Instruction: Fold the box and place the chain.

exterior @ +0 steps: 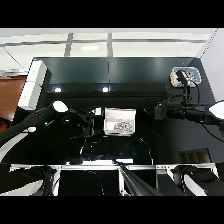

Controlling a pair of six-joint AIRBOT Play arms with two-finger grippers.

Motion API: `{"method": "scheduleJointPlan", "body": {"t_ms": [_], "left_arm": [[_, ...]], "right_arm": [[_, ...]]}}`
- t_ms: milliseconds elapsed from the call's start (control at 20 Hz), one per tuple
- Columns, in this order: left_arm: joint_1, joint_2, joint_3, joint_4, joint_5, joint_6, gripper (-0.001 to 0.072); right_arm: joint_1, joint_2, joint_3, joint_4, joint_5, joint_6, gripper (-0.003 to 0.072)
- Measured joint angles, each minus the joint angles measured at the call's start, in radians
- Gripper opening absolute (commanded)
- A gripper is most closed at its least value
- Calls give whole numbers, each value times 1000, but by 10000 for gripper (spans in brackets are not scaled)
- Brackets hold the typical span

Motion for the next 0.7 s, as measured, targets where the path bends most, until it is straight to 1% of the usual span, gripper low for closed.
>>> {"method": "scheduleJointPlan", "body": {"t_ms": [300,700], "left_arm": [[-9,-42,29,-13,5,6,709],[-18,-51,38,-27,6,6,708]], "right_arm": [[0,0,0,0,1,0,365],[0,0,0,0,2,0,365]]}}
